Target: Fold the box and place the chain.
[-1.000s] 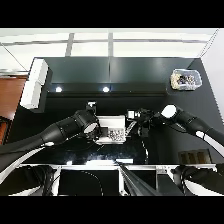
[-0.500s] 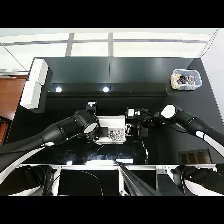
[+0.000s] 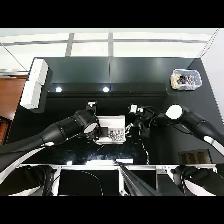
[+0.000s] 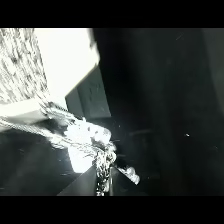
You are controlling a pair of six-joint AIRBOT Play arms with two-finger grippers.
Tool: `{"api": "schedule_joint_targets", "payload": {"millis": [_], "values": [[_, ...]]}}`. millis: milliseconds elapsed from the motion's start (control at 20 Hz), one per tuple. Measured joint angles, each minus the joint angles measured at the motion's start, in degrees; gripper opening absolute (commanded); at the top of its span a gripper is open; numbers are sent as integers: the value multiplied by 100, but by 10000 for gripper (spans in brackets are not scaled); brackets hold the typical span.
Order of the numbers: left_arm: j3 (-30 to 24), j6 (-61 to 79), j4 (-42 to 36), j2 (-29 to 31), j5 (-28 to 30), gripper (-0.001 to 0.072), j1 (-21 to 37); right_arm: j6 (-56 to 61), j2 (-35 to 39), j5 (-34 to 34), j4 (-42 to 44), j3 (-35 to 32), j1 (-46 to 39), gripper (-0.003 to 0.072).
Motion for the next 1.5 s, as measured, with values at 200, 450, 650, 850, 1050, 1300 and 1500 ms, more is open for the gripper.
{"api": "schedule_joint_targets", "payload": {"millis": [200, 450, 650, 850, 1050, 1300, 1500], "values": [[0, 0, 0, 0, 0, 29, 0, 1056, 927, 575, 17, 142, 0, 12], [0, 0, 0, 0, 0, 29, 0, 2496, 1690, 1331, 715, 723, 0, 12], [0, 0, 0, 0, 0, 29, 0, 3014, 1827, 1252, 1639, 898, 136, 12], [0, 0, 0, 0, 0, 29, 0, 3407, 1650, 1139, 1751, 870, 424, 13], [0, 0, 0, 0, 2, 29, 0, 3674, 1108, 866, 1670, 702, 879, 283], [0, 0, 0, 0, 2, 29, 0, 4006, 811, 811, 1237, 638, 881, 389], [0, 0, -2, 0, -9, 31, 0, 4096, 1167, 1165, 1058, 632, 205, 389]]}}
